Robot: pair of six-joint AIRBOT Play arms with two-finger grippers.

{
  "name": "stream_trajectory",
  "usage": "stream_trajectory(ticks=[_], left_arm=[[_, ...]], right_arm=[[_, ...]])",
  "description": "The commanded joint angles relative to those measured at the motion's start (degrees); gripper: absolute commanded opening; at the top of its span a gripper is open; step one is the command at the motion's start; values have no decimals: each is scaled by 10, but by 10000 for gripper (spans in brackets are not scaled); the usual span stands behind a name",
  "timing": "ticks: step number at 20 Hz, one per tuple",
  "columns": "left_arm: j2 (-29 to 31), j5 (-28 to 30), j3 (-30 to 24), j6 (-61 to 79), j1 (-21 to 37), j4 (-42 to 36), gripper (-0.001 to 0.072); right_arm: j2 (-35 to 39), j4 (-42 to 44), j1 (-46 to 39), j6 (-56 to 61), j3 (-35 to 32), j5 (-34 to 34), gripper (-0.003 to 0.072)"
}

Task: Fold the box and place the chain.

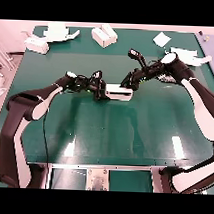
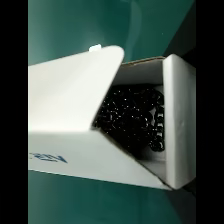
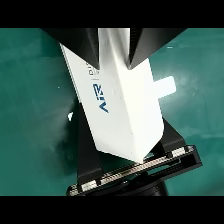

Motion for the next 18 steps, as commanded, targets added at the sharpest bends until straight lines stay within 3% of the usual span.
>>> stream_trajectory(ticks=[1, 18], left_arm=[[0, -1, 0, 1, 0, 0, 398], [0, -1, 0, 1, 0, 0, 398]], right_arm=[[0, -5, 0, -1, 1, -7, 211], [0, -20, 12, -2, -19, -17, 210]])
